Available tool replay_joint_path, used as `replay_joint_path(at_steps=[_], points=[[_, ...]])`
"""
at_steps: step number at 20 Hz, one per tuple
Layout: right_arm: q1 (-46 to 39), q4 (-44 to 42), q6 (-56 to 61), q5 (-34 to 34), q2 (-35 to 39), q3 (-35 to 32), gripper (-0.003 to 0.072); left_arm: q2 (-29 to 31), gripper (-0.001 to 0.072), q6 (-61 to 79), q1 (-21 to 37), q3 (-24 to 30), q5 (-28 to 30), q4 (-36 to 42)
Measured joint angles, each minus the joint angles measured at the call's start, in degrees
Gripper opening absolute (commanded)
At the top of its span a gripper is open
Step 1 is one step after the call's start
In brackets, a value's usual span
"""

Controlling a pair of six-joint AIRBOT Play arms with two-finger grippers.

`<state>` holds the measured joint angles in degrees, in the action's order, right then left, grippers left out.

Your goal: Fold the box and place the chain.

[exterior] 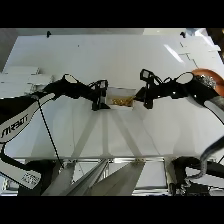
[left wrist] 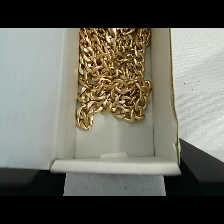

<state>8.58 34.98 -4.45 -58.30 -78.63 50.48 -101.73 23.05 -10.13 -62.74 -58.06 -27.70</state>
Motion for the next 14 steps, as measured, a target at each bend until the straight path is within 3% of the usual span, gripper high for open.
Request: replay_joint_path(at_steps=[6,7,8,14], points=[[1.7,-8.1,0.1,-2.9,1.9,0.0,0.0017,0.0,0.0278,0.0,0.0,0.0,0.0,0.0],[2.4,-9.1,0.1,-2.8,2.0,0.0,0.0145,0.0,0.0278,0.0,0.0,0.0,0.0,0.0],[3.1,-9.8,0.1,-2.3,2.0,0.0,0.0341,0.0,0.0278,0.0,0.0,0.0,0.0,0.0],[2.4,-11.3,0.1,-2.8,2.3,0.0,0.0354,0.0,0.0278,0.0,0.0,0.0,0.0,0.0]])
